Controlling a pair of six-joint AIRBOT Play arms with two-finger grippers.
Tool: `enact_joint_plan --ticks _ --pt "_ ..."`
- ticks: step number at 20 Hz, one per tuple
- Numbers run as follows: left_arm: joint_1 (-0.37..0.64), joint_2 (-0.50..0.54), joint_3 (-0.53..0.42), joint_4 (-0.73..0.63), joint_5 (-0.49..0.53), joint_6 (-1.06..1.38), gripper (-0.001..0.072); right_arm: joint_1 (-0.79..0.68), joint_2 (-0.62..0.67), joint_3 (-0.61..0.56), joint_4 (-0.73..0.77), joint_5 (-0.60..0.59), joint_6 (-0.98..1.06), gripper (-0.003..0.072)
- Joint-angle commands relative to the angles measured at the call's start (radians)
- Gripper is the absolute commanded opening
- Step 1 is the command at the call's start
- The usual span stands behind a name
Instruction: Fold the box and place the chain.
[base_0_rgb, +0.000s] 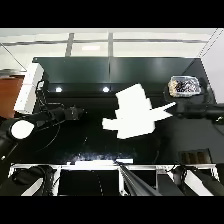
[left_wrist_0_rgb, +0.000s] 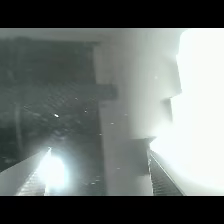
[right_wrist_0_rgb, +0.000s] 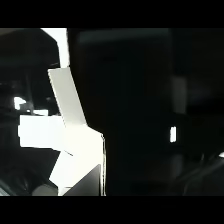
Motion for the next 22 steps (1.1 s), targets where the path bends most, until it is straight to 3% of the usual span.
enact_joint_plan --ticks 1,3,5,7,15,19,22 --pt "0.063 -0.09 0.0 -0.156 -0.027 0.073 0.0696 0.245 0.247 -0.184 0.069 -0.233 0.029 0.0023" --pt "0.122 -0.177 0.001 -0.376 -0.119 0.335 0.0696 0.35 0.341 -0.258 0.07 -0.301 0.068 0.0023" --pt "0.187 -0.293 0.001 -0.629 -0.293 0.669 0.0696 0.423 0.37 -0.288 0.069 -0.302 0.074 0.0023" --pt "0.239 -0.415 0.001 -0.772 -0.423 0.848 0.0696 0.462 0.37 -0.29 0.071 -0.312 0.074 0.0023" --pt "0.198 -0.678 0.077 -0.812 -0.602 1.171 0.0696 0.467 0.37 -0.29 0.074 -0.314 0.085 0.0023" --pt "0.136 -0.746 0.12 -0.827 -0.617 1.291 0.0684 0.467 0.37 -0.289 0.074 -0.312 0.102 0.0023" --pt "0.137 -0.759 0.145 -0.83 -0.689 1.381 0.0684 0.467 0.37 -0.29 0.072 -0.313 0.104 0.0023"
